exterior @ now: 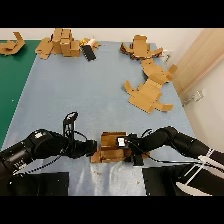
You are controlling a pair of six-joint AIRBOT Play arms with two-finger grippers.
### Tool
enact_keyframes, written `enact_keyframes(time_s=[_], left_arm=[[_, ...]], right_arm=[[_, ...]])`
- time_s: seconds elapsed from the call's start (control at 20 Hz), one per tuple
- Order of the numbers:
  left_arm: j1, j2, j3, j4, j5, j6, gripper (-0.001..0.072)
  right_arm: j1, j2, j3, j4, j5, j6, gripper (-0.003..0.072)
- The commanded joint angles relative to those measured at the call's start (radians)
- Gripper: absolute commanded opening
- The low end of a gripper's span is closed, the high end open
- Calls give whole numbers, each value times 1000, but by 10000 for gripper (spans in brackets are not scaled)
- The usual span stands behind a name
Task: Fold the box.
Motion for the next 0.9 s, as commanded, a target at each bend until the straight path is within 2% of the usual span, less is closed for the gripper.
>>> enact_keyframes(time_s=[0.0,0.05,0.1,0.15,0.85], left_arm=[[8,-13,0,-74,3,92,373],[8,-28,0,-92,6,116,386],[8,-42,-1,-102,5,129,539],[8,-54,-1,-109,-2,130,621],[8,-101,-2,-119,50,181,623]], right_arm=[[0,0,1,0,1,0,449],[0,0,1,0,0,0,448],[0,0,1,0,0,0,449],[0,0,1,0,0,0,449],[0,0,1,0,0,0,449]])
